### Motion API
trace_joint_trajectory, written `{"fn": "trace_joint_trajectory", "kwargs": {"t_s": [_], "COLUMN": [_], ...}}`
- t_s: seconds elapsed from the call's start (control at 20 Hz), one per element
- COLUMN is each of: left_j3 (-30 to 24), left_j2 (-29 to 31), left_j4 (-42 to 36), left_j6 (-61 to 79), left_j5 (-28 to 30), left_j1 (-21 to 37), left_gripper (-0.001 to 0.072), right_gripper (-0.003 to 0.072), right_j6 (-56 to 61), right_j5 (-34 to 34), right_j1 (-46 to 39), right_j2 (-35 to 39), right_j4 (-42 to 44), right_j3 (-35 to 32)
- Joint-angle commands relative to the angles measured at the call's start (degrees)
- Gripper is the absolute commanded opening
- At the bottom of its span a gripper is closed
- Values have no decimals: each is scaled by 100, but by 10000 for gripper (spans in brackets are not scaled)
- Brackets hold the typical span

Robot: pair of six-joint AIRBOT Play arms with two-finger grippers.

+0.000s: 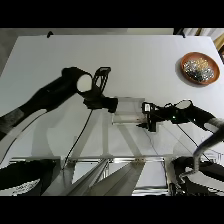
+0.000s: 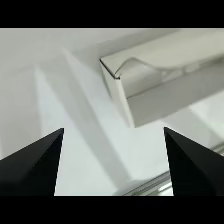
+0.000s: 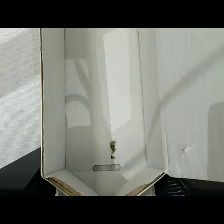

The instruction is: Fold the box and place the chain.

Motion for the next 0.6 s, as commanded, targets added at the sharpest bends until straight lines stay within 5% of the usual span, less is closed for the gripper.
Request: {"fn": "trace_joint_trajectory", "kwargs": {"t_s": [0.0,0.2,0.4,0.55], "left_j3": [0,-404,-1694,-2293], "left_j2": [437,551,428,-103], "left_j4": [-461,-1613,-3217,-3991], "left_j6": [3213,7069,10443,11599], "left_j5": [-459,70,1040,1285], "left_j1": [595,1276,1495,1499], "left_gripper": [693,694,695,697], "right_gripper": [471,471,471,471], "right_j6": [2,2,2,2], "right_j5": [0,0,0,0], "right_j1": [-4,-4,-4,-4], "right_j2": [2,2,2,2], "right_j4": [2,2,2,2], "right_j3": [4,4,4,4]}}
